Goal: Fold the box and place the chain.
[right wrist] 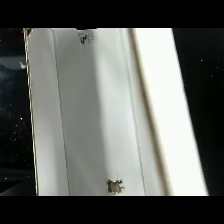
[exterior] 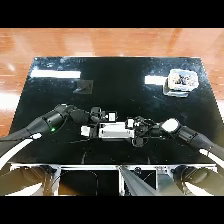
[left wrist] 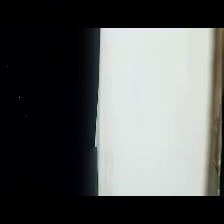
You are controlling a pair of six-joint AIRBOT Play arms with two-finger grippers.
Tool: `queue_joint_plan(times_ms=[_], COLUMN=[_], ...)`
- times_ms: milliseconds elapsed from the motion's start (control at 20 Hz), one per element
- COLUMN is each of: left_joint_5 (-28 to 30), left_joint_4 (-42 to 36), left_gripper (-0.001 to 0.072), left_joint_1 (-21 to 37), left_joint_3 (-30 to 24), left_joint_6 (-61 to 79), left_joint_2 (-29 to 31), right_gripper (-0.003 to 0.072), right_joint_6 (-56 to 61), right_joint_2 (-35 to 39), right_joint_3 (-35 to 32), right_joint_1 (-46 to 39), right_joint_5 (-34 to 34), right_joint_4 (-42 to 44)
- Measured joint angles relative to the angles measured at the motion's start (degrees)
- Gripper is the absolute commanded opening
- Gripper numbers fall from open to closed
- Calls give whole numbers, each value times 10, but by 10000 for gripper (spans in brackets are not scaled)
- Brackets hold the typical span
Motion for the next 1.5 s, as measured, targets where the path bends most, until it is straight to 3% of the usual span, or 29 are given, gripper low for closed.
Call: queue_joint_plan(times_ms=[1450,1500], left_joint_5=[26,26], left_joint_4=[-1,-1], left_gripper=[17,18], left_joint_1=[0,0], left_joint_3=[0,0], left_joint_6=[-6,-6], left_joint_2=[0,-1], right_gripper=[720,654], right_joint_6=[53,53], right_joint_2=[-2,-2], right_joint_3=[-1,-1], right_joint_1=[9,9], right_joint_5=[-18,-20], right_joint_4=[-47,-46])
